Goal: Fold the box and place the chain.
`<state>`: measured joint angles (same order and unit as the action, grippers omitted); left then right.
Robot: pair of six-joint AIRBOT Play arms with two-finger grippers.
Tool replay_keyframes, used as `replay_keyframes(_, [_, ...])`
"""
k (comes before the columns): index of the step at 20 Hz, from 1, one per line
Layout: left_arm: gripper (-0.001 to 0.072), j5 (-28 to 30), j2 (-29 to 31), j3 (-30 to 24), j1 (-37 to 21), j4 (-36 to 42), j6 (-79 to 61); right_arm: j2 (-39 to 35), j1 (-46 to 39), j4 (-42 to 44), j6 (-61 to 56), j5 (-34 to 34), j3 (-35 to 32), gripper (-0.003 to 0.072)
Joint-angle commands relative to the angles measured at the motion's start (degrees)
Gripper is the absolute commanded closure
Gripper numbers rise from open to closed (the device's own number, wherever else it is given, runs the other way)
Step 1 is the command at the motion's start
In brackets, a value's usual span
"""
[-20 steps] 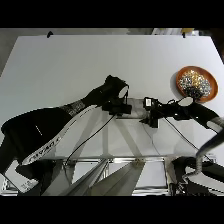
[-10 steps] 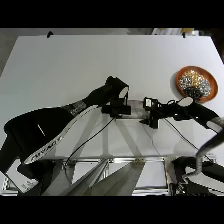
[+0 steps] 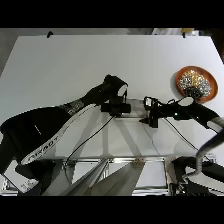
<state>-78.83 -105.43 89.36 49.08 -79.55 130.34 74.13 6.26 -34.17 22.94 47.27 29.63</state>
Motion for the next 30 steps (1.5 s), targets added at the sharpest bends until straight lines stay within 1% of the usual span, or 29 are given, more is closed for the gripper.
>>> replay_keyframes(1, [0.0598,-0.26,2.16,0.07,-0.94,1.40,-4.79,0.04,0.04,-0.50,0.04,-0.11,0.00,0.0288])
replay_keyframes(2, [0.0458,-0.31,2.75,0.07,-1.16,1.64,-5.55,0.04,0.04,-0.50,0.02,-0.09,0.00,0.0288])
replay_keyframes(3, [0.0335,-0.33,3.26,0.07,-1.33,2.16,-5.95,0.04,0.04,-0.50,0.04,-0.09,0.00,0.0288])
replay_keyframes(4, [0.0297,-0.35,3.61,0.07,-1.40,2.45,-5.92,0.04,0.04,-0.52,0.04,-0.09,0.00,0.0288])
replay_keyframes(6, [0.0297,-0.44,4.11,0.07,-1.38,3.23,-6.67,0.04,0.04,-0.50,0.04,-0.11,0.00,0.0288])
replay_keyframes(8, [0.0297,-0.74,5.07,0.07,-1.70,4.22,-11.06,0.04,0.04,-0.50,0.02,-0.11,0.00,0.0288])
replay_keyframes(10, [0.0296,-0.98,7.13,0.07,-2.78,4.52,-17.88,0.04,0.04,-0.50,0.04,-0.09,0.00,0.0288])
replay_keyframes(11, [0.0282,-2.54,8.63,0.07,-3.58,4.48,-23.39,0.04,0.04,-0.50,0.02,-0.09,0.00,0.0288])
replay_keyframes(12, [0.0201,-5.18,10.32,0.04,-4.59,4.31,-30.16,0.04,0.04,-0.50,0.04,-0.11,0.00,0.0288])
replay_keyframes(13, [0.0178,-7.93,11.89,0.02,-5.68,4.15,-35.47,0.04,0.04,-0.50,0.04,-0.11,0.00,0.0288])
replay_keyframes(14, [0.0177,-9.75,13.70,-0.48,-7.13,4.07,-41.29,0.04,0.04,-0.50,0.02,-0.09,0.00,0.0288])
replay_keyframes(15, [0.0134,-10.12,15.58,-1.81,-8.66,4.09,-47.04,0.04,0.04,-0.50,0.02,-0.11,0.00,0.0288])
replay_keyframes(16, [0.0049,-9.38,17.62,-3.93,-10.45,4.39,-53.64,0.04,0.04,-0.50,0.02,-0.09,0.00,0.0288])
replay_keyframes(17, [0.0036,-8.66,19.32,-6.45,-12.20,5.40,-61.20,0.04,0.04,-0.50,0.04,-0.11,0.00,0.0288])
replay_keyframes(18, [0.0037,-7.63,21.07,-9.84,-14.12,7.26,-70.40,0.04,0.04,-0.50,0.02,-0.09,0.00,0.0288])
replay_keyframes(20, [0.0038,-2.54,24.37,-18.18,-17.03,11.98,-88.65,0.04,0.04,-0.50,0.04,-0.11,0.00,0.0288])
replay_keyframes(22, [0.0037,4.96,26.25,-27.21,-19.17,19.06,-109.33,0.04,0.04,-0.50,0.04,-0.11,0.00,0.0288])
replay_keyframes(24, [0.0037,13.14,25.64,-34.34,-20.61,26.71,-129.92,0.04,0.04,-0.50,0.04,-0.11,0.00,0.0288])
replay_keyframes(25, [0.0036,16.70,24.61,-36.39,-20.87,29.70,-137.55,0.04,0.04,-0.50,0.04,-0.09,0.00,0.0288])
replay_keyframes(26, [0.0036,19.15,22.93,-37.27,-20.85,32.46,-142.38,0.04,0.04,-0.50,0.04,-0.11,0.00,0.0288])
replay_keyframes(30, [0.0016,26.97,16.15,-37.27,-19.98,42.51,-146.40,0.04,0.04,-0.50,0.04,-0.09,0.00,0.0288])
